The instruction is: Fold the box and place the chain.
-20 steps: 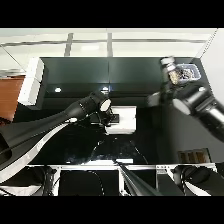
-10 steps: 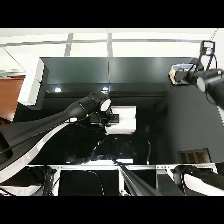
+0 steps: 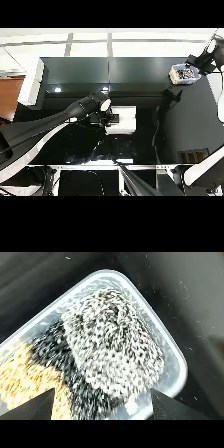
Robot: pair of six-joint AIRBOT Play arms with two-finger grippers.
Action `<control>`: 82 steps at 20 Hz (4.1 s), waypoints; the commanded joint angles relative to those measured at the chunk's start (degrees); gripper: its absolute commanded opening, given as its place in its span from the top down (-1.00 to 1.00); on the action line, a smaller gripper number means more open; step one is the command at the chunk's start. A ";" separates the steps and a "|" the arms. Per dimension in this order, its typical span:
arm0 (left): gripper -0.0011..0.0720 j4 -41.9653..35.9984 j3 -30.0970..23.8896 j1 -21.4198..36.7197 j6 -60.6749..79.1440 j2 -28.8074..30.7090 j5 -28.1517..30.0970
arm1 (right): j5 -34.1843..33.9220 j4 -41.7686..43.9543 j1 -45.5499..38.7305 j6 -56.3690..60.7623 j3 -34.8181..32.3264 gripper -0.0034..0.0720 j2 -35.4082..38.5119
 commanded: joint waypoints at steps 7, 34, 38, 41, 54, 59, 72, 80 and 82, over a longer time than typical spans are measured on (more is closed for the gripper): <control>0.91 0.00 -0.02 0.02 0.02 -0.02 -0.22 | -3.80 6.12 -2.51 -2.01 6.12 -0.56 -9.33; 0.91 -0.02 -0.02 0.00 0.02 -0.02 -0.42 | 9.42 42.62 -1.84 -34.18 -4.76 0.88 41.99; 0.91 -0.02 -0.02 0.02 0.02 -0.02 -0.37 | 9.07 44.50 3.06 -35.60 -13.97 0.88 50.56; 0.91 0.00 -0.02 0.02 0.02 -0.02 -0.31 | 9.99 44.35 8.11 -35.54 -17.35 0.88 55.25; 0.91 0.00 -0.02 0.02 0.02 -0.02 -0.20 | 15.06 40.92 26.18 -34.80 -18.08 0.88 59.71; 0.91 0.00 -0.02 0.02 0.02 -0.02 -0.22 | 14.93 41.99 28.74 -34.77 -18.08 0.88 59.71; 0.91 0.00 -0.02 0.02 0.02 -0.02 -0.20 | 16.65 42.99 32.26 -33.24 -35.82 0.88 59.67; 0.91 0.00 -0.02 0.02 0.02 -0.02 -0.20 | 3.58 46.29 32.28 -32.52 -53.66 0.88 59.58; 0.91 0.00 -0.02 0.02 0.02 -0.02 -0.20 | 0.20 46.25 32.48 -30.03 -57.96 0.88 59.58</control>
